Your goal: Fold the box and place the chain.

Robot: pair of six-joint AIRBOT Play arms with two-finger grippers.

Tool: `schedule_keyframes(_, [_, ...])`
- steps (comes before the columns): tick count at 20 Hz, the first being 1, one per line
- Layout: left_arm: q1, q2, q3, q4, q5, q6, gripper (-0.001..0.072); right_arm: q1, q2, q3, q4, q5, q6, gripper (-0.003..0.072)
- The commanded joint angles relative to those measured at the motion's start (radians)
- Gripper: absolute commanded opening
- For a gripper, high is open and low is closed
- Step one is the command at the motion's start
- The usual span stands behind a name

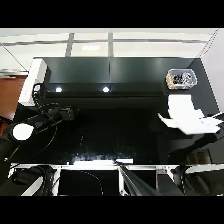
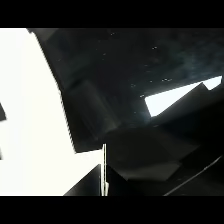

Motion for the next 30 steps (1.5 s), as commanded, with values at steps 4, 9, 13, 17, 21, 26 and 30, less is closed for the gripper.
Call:
schedule_keyframes(4, [-0.001,-0.001,0.000,-0.003,-0.027,0.000,0.0703,0.077,0.060,-0.116,0.179,0.000,0.007,0.0008])
schedule_keyframes(9, [-0.001,-0.001,0.000,0.000,-0.048,0.002,0.0703,0.256,0.267,-0.411,0.371,-0.232,0.039,0.0008])
schedule_keyframes(13, [-0.001,-0.001,0.000,-0.008,-0.040,0.001,0.0703,0.496,0.513,-0.672,0.460,-0.493,0.071,0.0008])
schedule_keyframes(17, [-0.001,-0.001,0.000,-0.027,-0.045,0.000,0.0703,0.794,0.812,-0.918,0.596,-0.732,-0.045,0.0008])
schedule_keyframes(21, [-0.001,-0.001,0.001,-0.087,-0.075,0.000,0.0704,1.025,1.057,-1.063,0.601,-0.848,-0.185,0.0008])
schedule_keyframes(26, [0.026,-0.116,0.049,-0.244,-0.298,0.068,0.0704,1.244,1.212,-1.169,0.594,-1.009,-0.196,0.0008])
schedule_keyframes(30, [0.057,-0.332,0.048,-0.665,-0.408,0.503,0.0704,1.299,1.212,-1.169,0.598,-1.050,-0.186,0.0008])
